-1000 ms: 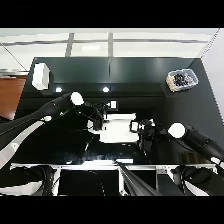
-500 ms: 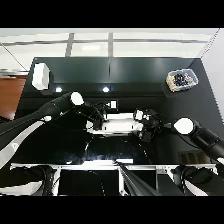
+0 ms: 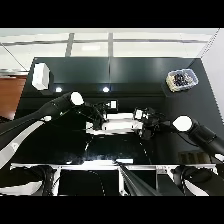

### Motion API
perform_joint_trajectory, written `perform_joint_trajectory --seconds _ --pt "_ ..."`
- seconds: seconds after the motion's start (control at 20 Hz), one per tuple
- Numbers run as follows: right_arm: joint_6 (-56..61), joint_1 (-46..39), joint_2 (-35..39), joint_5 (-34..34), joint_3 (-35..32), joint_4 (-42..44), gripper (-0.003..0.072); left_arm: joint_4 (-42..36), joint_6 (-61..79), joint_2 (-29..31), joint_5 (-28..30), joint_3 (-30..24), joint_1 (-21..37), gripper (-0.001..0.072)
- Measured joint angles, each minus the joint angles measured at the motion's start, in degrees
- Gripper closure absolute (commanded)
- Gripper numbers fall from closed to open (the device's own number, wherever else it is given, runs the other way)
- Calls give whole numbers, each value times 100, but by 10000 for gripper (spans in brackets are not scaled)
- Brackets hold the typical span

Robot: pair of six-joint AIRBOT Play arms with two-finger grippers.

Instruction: Fold the box and place the chain.

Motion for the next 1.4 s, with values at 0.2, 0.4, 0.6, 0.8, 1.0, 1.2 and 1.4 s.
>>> perform_joint_trajectory --seconds 0.2,0.4,0.6,0.8,1.0,1.2,1.4 --pt "-699 -291 -168 140 26 664 54 2 -2 0 -63 0 2 681" --pt "-1298 -380 -398 605 37 1196 53 7 2 0 -109 0 2 681" --pt "-1510 -404 -573 872 42 1357 53 7 7 0 -120 -2 0 681" --pt "-1628 -411 -807 988 42 1252 53 4 22 0 -122 -2 0 680" --pt "-1773 -404 -1034 973 42 1128 54 4 7 0 -122 -2 0 680" --pt "-1847 -271 -1178 787 42 940 54 2 2 0 -122 -2 0 680" --pt "-1869 -170 -1294 638 42 848 54 2 0 0 -125 -2 0 680"
